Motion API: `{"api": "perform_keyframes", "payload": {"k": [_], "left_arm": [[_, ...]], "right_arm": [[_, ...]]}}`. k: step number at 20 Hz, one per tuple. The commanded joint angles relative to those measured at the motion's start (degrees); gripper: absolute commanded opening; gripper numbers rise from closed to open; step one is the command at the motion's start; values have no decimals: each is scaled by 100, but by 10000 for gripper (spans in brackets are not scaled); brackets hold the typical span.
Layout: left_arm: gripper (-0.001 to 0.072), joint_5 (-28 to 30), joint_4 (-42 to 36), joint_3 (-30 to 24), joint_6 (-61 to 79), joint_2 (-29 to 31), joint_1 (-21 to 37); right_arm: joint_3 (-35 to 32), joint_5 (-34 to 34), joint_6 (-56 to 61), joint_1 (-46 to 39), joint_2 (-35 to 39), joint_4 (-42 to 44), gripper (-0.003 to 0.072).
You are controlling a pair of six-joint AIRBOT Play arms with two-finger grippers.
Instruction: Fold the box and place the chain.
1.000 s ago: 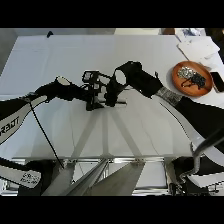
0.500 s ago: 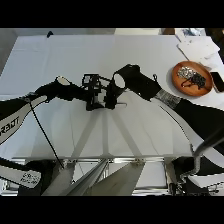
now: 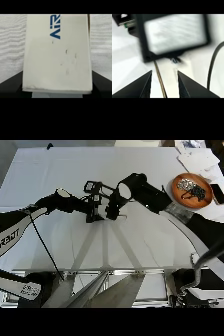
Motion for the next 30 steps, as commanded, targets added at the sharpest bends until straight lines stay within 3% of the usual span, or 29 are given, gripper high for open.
{"api": "perform_keyframes", "payload": {"k": [1,4,5,13,30], "left_arm": [[256,4,-2,0,-2,4,0],[256,4,-2,0,-4,4,0],[256,4,-2,0,-2,4,0],[256,4,-2,0,-2,4,0],[256,4,-2,0,-2,4,0]], "right_arm": [[-42,-531,726,-352,284,1287,188],[-483,-1705,715,-809,286,3370,12],[-645,-1902,717,-835,286,3598,12],[-1655,-1823,807,-835,-15,3644,12],[-2028,-1746,811,-706,-136,3359,12]]}}
